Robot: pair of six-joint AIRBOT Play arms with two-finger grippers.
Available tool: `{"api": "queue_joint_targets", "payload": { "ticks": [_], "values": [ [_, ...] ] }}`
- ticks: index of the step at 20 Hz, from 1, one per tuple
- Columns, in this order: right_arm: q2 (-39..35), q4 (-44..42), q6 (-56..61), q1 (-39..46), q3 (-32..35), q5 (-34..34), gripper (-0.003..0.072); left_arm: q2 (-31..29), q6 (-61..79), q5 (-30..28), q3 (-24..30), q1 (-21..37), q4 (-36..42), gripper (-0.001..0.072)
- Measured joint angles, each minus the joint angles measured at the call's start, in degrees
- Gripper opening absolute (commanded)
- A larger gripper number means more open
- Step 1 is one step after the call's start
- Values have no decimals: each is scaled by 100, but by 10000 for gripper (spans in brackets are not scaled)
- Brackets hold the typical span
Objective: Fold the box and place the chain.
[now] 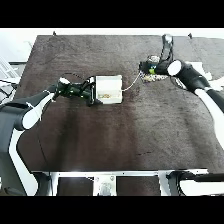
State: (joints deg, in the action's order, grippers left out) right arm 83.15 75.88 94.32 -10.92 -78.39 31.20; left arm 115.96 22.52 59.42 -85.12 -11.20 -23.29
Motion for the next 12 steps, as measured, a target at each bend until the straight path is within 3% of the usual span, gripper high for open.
{"api": "queue_joint_targets", "payload": {
  "ticks": [7,12],
  "values": [
    [-1812,461,94,-1104,-70,-2,0,0,0,0,0,0,2,413],
    [-2085,1156,739,-2216,-555,-428,-1,0,0,2,0,0,2,413]
  ]
}}
